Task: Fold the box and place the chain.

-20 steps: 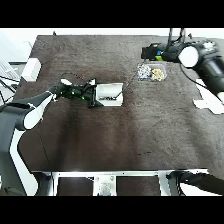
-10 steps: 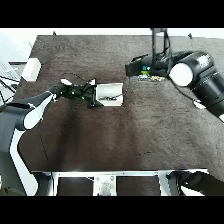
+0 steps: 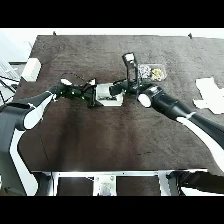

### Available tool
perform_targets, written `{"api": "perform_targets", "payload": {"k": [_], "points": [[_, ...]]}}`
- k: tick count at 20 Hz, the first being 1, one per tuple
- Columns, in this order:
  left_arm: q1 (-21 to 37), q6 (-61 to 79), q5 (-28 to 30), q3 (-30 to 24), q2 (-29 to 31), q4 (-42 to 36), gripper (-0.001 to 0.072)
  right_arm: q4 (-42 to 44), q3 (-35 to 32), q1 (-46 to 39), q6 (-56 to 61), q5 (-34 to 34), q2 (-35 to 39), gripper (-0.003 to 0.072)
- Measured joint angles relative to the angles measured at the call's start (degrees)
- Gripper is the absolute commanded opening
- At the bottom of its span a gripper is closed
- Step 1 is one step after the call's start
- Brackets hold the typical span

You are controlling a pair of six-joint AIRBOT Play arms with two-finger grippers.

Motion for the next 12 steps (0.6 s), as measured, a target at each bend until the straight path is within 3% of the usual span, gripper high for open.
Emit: {"api": "perform_targets", "payload": {"k": [2, 7, 10, 12], "points": [[0.0, 0.02, 0.0, 0.0, 0.0, 0.0, 0.0335, 0.2, -0.57, 0.02, -0.02, -2.29, -1.95, 0.0484], [0.0, 0.02, 0.0, 0.0, 0.0, 0.0, 0.0335, 0.0, -1.07, 0.0, -5.18, -4.7, 1.57, 0.0471], [0.0, 0.02, 0.0, 0.0, 0.0, 0.0, 0.0335, -0.63, -1.14, -1.38, -10.49, -4.15, 7.67, 0.0367], [0.0, 0.02, 0.0, 0.0, 0.0, 0.0, 0.0335, -0.9, -0.87, -4.55, -14.4, -3.3, 11.08, 0.0204]]}}
